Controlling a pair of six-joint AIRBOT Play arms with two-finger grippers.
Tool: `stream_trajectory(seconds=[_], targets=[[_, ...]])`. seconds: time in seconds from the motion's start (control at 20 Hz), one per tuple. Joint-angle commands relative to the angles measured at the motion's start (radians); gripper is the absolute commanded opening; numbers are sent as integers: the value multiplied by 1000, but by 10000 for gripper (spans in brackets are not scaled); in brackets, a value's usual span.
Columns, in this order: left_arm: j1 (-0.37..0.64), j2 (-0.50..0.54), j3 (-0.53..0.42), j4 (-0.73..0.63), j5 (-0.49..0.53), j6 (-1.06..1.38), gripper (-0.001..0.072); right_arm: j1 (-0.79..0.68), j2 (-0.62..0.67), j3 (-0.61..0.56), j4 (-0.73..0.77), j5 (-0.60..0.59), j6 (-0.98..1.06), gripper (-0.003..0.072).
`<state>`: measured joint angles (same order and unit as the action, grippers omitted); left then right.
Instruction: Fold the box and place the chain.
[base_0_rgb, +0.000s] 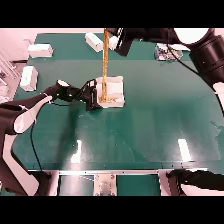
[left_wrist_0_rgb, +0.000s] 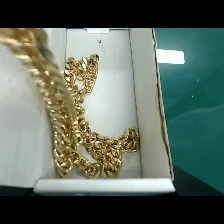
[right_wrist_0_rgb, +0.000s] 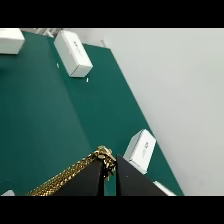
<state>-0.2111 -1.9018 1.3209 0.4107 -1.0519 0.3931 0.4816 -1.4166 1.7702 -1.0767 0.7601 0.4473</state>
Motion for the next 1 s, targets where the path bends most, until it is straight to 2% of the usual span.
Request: stream_trajectory(seconds=[0.0, 0.15, 0.3, 0.45, 0.7, 0.75, 0.85, 0.95], targets=[[0, 0, 0, 0, 0, 0, 378, 1, -1, -79, -16, 19, 56, 8], [0, 0, 0, 0, 0, 0, 379, 1, -1, -180, -14, 19, 74, 8], [0, 0, 0, 0, 0, 0, 378, 0, -1, -332, -14, 14, 99, 8], [0, 0, 0, 0, 0, 0, 378, -3, -43, -463, -13, -36, 98, 8], [0, 0, 0, 0, 0, 0, 379, -17, -194, -507, -10, -79, 98, 25], [0, 0, 0, 0, 0, 0, 378, -21, -213, -507, -10, -100, 99, 139], [0, 0, 0, 0, 0, 0, 378, -30, -215, -503, -18, -113, 98, 420], [0, 0, 0, 0, 0, 0, 379, -40, -185, -490, -18, -109, 98, 437]])
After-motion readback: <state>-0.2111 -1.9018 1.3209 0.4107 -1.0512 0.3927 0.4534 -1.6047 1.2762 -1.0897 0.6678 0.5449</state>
